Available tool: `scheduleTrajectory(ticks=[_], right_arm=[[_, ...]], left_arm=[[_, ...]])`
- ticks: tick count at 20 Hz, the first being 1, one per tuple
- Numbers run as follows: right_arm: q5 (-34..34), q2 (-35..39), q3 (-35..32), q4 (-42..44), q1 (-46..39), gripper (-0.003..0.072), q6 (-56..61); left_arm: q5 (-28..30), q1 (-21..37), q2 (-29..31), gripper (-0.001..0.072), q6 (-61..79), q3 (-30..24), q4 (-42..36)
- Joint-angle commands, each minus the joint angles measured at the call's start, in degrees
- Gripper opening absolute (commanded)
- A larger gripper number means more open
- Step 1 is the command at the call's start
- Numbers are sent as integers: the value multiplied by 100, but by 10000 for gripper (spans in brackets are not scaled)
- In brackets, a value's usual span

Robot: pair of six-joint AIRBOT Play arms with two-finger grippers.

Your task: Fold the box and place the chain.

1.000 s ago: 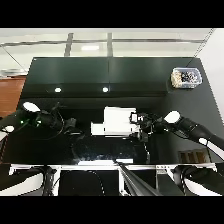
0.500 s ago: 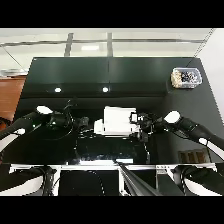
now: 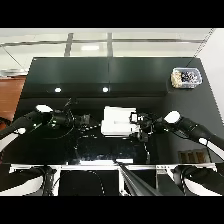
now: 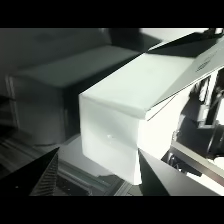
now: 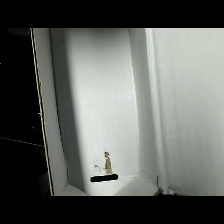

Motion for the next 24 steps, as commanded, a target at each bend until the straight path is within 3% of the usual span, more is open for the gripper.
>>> scheduleTrajectory(ticks=[1, 5, 7, 17, 24], right_arm=[[0, 0, -2, 2, 0, 305, 0], [-2, 0, -2, 0, 0, 305, 0], [-2, 0, -2, 2, 0, 305, 0], [2, 0, -2, 2, 0, 305, 2], [0, 0, -2, 0, 0, 305, 2]], left_arm=[[-81, -7, -4, 553, 105, 4, -160], [-168, -92, -4, 552, 129, 4, -179], [-164, -175, -4, 506, 144, 4, -184], [-306, -271, 66, 506, 79, 260, -120], [-181, -1005, 103, 506, -1884, 1174, 1659]])
